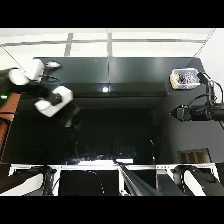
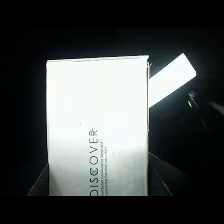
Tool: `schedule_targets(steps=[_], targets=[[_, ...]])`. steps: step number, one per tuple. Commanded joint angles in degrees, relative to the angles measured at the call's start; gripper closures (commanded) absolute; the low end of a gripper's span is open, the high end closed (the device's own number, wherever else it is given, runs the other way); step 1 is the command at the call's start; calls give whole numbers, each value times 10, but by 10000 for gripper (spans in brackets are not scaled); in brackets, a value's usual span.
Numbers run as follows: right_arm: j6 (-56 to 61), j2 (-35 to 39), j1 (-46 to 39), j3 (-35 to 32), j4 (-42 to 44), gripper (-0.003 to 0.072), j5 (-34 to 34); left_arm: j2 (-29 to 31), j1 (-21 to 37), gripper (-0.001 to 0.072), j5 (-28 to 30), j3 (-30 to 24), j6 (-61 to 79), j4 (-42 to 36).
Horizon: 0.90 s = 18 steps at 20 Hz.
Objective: Fold the box and place the chain.
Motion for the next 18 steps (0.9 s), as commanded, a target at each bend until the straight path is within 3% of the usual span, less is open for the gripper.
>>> schedule_targets(steps=[1,4,7,12,18], targets=[[5,0,0,0,2,674,0,7,167,301,35,0,-42,10],[10,0,0,0,6,674,0,-4,236,302,140,0,-42,6],[17,0,0,0,11,674,-18,-47,248,302,215,8,-42,3],[17,0,0,0,34,674,-41,-150,236,303,207,82,8,-41],[19,0,0,0,36,674,-40,-229,217,302,202,154,7,-44]])
